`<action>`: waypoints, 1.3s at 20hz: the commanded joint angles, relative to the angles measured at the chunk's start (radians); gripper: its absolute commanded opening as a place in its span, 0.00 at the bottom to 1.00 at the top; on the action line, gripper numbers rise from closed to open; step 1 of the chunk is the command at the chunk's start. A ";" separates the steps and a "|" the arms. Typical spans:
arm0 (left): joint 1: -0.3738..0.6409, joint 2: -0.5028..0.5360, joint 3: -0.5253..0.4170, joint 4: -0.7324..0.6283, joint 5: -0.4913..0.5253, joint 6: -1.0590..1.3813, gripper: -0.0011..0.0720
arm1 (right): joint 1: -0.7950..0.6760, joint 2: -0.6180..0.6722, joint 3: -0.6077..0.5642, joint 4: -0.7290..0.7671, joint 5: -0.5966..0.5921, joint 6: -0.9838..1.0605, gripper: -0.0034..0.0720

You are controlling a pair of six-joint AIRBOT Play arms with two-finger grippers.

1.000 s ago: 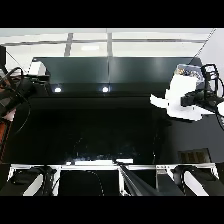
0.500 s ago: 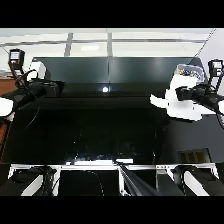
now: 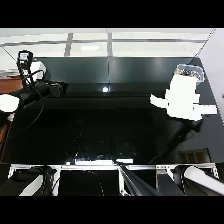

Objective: Fold the box and place the chain.

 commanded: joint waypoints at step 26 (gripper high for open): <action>0.000 -0.027 0.000 0.004 0.049 0.002 0.99 | 0.000 -0.398 0.320 0.574 0.846 -0.657 0.06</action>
